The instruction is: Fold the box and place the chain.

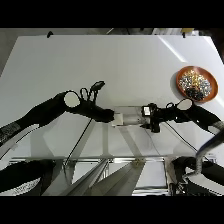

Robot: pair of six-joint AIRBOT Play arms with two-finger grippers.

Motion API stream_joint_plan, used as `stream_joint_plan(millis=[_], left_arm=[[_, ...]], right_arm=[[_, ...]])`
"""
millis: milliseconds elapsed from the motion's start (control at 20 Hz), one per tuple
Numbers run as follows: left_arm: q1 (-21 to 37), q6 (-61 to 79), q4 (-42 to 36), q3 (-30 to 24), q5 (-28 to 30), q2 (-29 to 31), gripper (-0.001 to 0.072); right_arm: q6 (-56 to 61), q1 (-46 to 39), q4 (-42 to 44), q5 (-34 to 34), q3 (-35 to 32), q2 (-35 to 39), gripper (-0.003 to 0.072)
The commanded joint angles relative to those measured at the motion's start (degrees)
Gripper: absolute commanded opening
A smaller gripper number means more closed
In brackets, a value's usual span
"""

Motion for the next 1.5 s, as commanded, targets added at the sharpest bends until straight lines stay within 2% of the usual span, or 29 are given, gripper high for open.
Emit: stream_joint_plan(millis=[0, 200, 350, 400, 600, 750, 950, 1100, 1350, 1400, 1450], left_arm=[[-0.87, -3.19, 1.66, 0.83, -0.66, -0.07, 0.0208], [-2.89, -8.02, 5.2, 1.62, -0.63, -1.49, 0.0216], [-4.63, -13.55, 9.01, 4.22, -0.85, -2.67, 0.0238], [-5.4, -14.78, 9.38, 5.22, -0.81, -3.15, 0.0272], [-8.02, -21.86, 13.18, 9.09, -1.22, -6.25, 0.0272], [-9.14, -29.18, 17.27, 9.9, -1.84, -7.08, 0.0272], [-9.64, -38.71, 23.23, 11.28, -7.45, -7.1, 0.0271], [-11.1, -45.86, 29.33, 14.95, -10.34, -8.28, 0.0268], [-14.38, -48.24, 31.74, 24.15, -17.53, -16.74, 0.0237], [-14.73, -48.78, 31.76, 25.38, -18.56, -18.25, 0.0194], [-14.95, -49.86, 31.74, 25.73, -18.49, -18.97, 0.0194]], right_arm=[[0.02, -0.02, 0.02, 0.04, -0.02, 0.0, 0.0406], [0.02, -0.02, 0.0, 0.04, -0.02, 0.0, 0.0406], [0.02, -0.02, 0.0, 0.04, -0.02, 0.0, 0.0406], [0.02, -0.02, 0.0, 0.02, -0.02, 0.0, 0.0406], [0.04, -0.02, 0.0, 0.04, -0.02, 0.0, 0.0406], [0.04, -0.02, 0.0, 0.02, -0.02, 0.0, 0.0406], [0.02, -0.02, 0.02, 0.02, -0.02, 0.0, 0.0406], [0.02, -0.02, 0.02, 0.02, -0.02, 0.0, 0.0406], [0.02, -0.02, 0.0, 0.04, -0.02, 0.0, 0.0406], [0.02, -0.02, 0.0, 0.04, -0.02, 0.0, 0.0406], [0.02, -0.02, 0.0, 0.02, -0.02, 0.0, 0.0406]])
